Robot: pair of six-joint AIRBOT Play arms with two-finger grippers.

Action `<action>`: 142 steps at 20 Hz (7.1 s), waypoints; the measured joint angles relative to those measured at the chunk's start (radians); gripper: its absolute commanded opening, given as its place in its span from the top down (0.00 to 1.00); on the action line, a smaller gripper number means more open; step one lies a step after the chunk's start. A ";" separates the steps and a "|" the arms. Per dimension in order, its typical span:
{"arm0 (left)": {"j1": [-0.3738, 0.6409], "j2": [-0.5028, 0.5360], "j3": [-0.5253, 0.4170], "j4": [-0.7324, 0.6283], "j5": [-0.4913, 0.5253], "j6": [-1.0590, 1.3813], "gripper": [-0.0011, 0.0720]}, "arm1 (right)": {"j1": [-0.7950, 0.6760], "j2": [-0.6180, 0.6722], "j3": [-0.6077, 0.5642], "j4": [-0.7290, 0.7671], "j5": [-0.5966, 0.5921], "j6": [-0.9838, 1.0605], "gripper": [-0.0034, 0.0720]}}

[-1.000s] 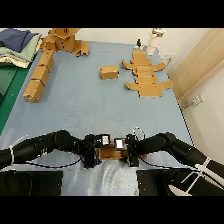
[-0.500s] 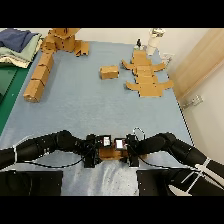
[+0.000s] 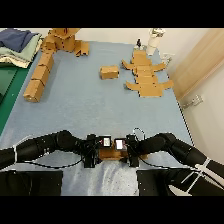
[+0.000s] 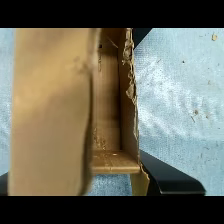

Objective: Fold the box.

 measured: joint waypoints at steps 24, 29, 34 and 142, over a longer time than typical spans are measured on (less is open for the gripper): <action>-0.001 0.000 0.000 0.001 0.001 0.003 0.37 | -0.003 0.084 0.035 -0.085 -0.071 0.164 0.00; -0.001 0.000 0.000 0.002 -0.004 0.003 0.37 | -0.003 0.209 0.057 -0.189 -0.278 0.366 0.01; -0.001 0.000 0.000 0.001 -0.003 0.003 0.37 | -0.003 0.354 0.070 -0.155 -0.457 0.655 0.04; -0.001 0.000 0.000 0.001 -0.001 0.002 0.37 | -0.115 0.140 0.029 -0.138 -0.298 1.633 0.95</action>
